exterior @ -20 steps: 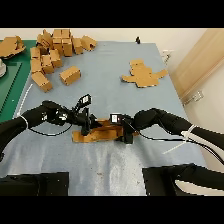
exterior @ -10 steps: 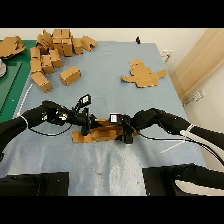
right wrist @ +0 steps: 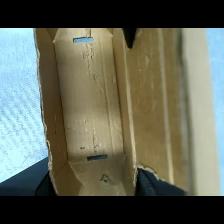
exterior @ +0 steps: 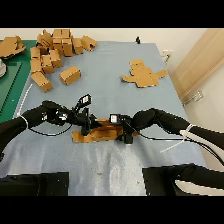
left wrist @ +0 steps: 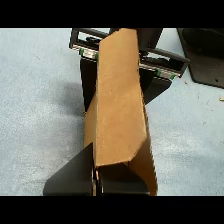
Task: Fold the box.
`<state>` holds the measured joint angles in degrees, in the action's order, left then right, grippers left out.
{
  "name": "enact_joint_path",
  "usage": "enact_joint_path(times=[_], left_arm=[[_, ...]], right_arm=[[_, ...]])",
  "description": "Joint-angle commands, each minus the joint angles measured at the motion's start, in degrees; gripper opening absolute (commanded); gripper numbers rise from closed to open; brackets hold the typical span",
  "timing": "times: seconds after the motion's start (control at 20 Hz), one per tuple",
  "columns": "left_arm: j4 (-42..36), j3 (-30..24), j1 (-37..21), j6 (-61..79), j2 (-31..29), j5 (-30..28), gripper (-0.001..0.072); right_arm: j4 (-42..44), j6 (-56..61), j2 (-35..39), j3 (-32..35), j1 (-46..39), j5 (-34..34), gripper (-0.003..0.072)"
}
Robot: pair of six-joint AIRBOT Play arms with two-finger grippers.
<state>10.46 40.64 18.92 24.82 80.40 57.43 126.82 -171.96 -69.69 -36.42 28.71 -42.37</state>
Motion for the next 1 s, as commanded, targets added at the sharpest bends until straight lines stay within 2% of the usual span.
enact_joint_path(times=[0.0,0.15,0.2,0.25,0.95], left_arm=[[0.0,0.0,0.0,0.0,0.0,0.0,0.0012],[0.0,0.0,0.0,0.0,0.0,0.0,0.0011],[0.0,0.0,0.0,0.0,0.0,0.0,0.0012],[0.0,0.0,0.0,0.0,0.0,0.0,0.0012],[0.0,0.0,0.0,0.0,0.0,0.0,0.0011]], right_arm=[[0.0,0.0,0.0,0.0,0.0,-0.1,0.0575],[0.0,0.0,-0.4,0.0,0.3,0.0,0.0571],[0.0,0.0,-0.6,0.0,0.8,0.0,0.0493],[0.0,0.0,-0.7,0.0,1.2,0.1,0.0452],[-0.6,0.0,-0.6,0.0,1.3,0.1,0.0456]])
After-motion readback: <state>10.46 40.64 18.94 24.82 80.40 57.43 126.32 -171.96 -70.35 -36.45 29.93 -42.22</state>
